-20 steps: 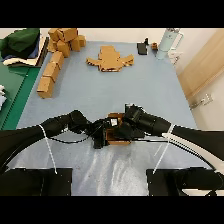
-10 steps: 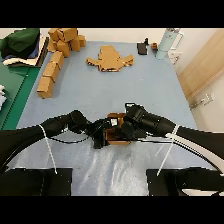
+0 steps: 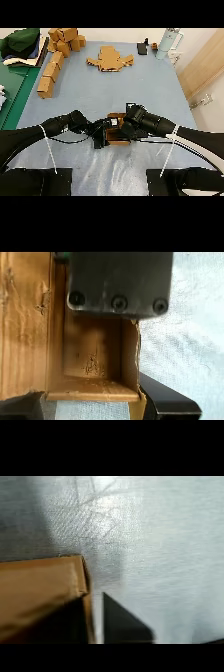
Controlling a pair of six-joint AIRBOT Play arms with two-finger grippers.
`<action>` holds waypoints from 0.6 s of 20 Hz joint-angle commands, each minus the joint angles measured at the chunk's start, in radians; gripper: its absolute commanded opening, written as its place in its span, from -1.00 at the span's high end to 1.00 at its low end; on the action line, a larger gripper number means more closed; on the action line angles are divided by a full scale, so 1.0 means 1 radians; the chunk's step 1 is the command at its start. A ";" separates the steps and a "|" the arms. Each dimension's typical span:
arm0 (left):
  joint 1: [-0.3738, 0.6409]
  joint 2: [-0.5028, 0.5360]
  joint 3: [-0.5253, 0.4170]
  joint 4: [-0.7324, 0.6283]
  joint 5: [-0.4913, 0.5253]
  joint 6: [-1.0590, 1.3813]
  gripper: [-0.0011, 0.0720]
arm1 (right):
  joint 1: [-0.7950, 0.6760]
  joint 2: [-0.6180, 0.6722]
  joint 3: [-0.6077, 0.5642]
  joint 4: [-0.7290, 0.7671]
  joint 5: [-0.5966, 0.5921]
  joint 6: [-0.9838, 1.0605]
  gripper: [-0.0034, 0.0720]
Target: Fold the box.
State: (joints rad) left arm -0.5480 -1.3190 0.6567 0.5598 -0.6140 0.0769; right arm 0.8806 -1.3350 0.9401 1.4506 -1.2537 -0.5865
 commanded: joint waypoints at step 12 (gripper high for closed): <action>0.000 0.001 0.001 0.005 -0.003 0.001 -0.26 | 0.000 0.067 0.002 0.066 -0.012 -0.028 -0.29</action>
